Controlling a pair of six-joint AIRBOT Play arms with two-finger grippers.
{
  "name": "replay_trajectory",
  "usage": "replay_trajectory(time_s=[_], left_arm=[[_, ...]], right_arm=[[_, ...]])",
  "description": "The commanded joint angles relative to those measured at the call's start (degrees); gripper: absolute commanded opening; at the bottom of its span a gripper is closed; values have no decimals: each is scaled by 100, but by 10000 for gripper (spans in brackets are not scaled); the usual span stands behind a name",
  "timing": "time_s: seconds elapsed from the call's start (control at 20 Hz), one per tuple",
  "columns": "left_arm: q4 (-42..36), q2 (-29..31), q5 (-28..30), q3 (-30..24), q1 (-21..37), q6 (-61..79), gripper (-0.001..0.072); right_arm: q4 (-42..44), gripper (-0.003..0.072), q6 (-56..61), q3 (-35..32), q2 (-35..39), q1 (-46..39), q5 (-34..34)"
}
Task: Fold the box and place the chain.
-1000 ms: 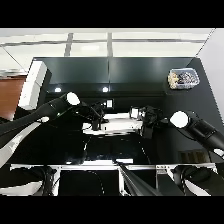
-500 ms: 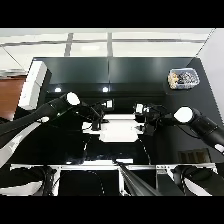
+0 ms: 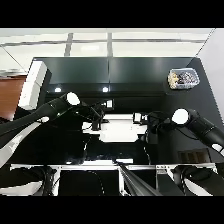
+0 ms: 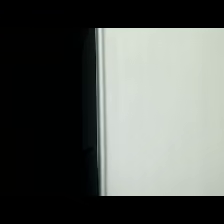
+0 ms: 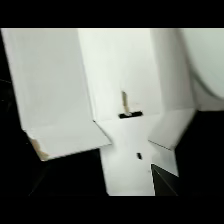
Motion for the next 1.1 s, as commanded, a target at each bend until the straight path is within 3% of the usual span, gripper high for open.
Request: replay_trajectory(time_s=[0.0,0.15,0.25,0.4,0.6,0.7,0.95,1.05], left_arm=[[-15,-4,4,2,-2,-2,23],[-164,-4,7,2,-2,-4,23],[-223,-4,13,2,-2,-2,23],[-227,-7,17,2,-2,-2,23],[-227,-22,15,2,-2,-2,23],[-229,-24,15,2,-2,-2,23],[-227,-24,13,2,-2,-2,23],[-227,-24,9,2,-2,-2,23]], right_arm=[[778,713,98,-232,-7,334,-188],[1694,713,142,-275,-2,361,-833],[1797,713,122,-260,2,363,-992],[1408,713,0,-188,28,365,-820],[1064,713,-85,-192,28,389,120],[616,713,-94,-243,22,573,168],[426,713,-114,-470,22,1086,-1886],[498,713,-63,-420,61,1056,-2363]])
